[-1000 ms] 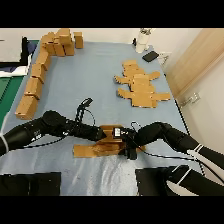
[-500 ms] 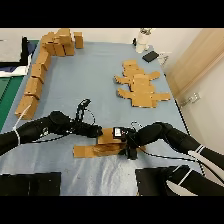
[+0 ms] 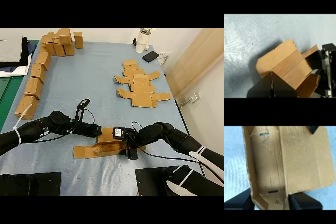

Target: Fold the box.

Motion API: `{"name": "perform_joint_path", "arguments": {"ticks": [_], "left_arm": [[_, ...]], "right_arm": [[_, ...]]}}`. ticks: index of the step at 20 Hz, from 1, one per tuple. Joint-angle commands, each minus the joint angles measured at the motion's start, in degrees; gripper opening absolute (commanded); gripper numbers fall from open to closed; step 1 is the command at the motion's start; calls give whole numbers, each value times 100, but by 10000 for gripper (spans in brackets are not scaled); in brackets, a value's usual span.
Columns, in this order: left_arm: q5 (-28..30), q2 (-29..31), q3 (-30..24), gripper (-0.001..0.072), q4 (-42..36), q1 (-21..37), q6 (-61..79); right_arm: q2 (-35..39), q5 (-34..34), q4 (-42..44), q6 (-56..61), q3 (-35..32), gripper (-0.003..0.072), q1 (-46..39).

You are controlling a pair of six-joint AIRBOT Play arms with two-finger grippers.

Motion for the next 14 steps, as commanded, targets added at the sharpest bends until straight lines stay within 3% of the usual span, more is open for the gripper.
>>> {"name": "perform_joint_path", "arguments": {"ticks": [1, 14], "left_arm": [[4, -4, 2, 8, 4, -4, 20], [-55, -4, 2, 9, 4, 127, 122]], "right_arm": [[-13, 70, 22, 4, -7, 487, 2], [-42, 313, 57, 4, -166, 470, 13]]}}
